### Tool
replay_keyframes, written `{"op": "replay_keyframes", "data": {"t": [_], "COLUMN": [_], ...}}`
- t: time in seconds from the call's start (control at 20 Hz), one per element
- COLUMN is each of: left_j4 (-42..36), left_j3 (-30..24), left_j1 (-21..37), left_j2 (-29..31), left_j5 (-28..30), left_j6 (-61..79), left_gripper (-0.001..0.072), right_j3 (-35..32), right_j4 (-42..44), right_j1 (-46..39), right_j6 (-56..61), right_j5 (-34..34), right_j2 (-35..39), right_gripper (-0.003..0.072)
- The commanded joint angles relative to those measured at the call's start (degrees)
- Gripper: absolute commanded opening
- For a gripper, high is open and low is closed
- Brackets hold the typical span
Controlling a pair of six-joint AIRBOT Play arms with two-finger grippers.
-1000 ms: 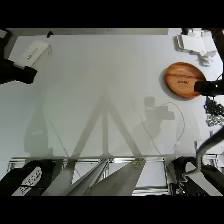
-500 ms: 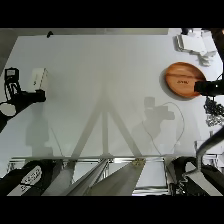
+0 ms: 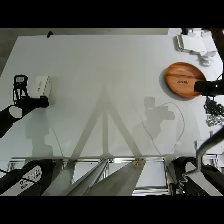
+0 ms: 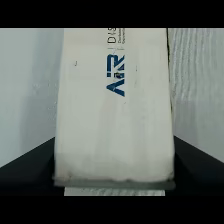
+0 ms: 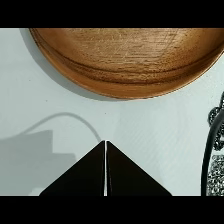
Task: Fold the box and place the chain.
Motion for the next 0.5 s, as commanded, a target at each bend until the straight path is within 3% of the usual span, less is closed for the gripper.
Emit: {"op": "replay_keyframes", "data": {"t": [0.0, 0.2, 0.45], "left_j4": [1.86, 1.90, 1.88], "left_j3": [-0.04, -0.04, -0.04], "left_j1": [0.04, 0.04, 0.02], "left_j2": [-0.20, 1.36, 10.95], "left_j5": [-1.25, -4.00, -9.22], "left_j6": [0.15, 0.15, 0.13], "left_gripper": [0.0707, 0.0711, 0.0711], "right_j3": [0.00, 0.00, 0.00], "right_j4": [0.02, 0.02, 0.02], "right_j1": [-0.02, -0.02, -0.02], "right_j6": [0.00, 0.00, 0.00], "right_j5": [0.00, 0.02, 0.02], "right_j2": [0.04, 0.04, 0.04], "right_gripper": [0.0014, 0.0014, 0.0014]}}
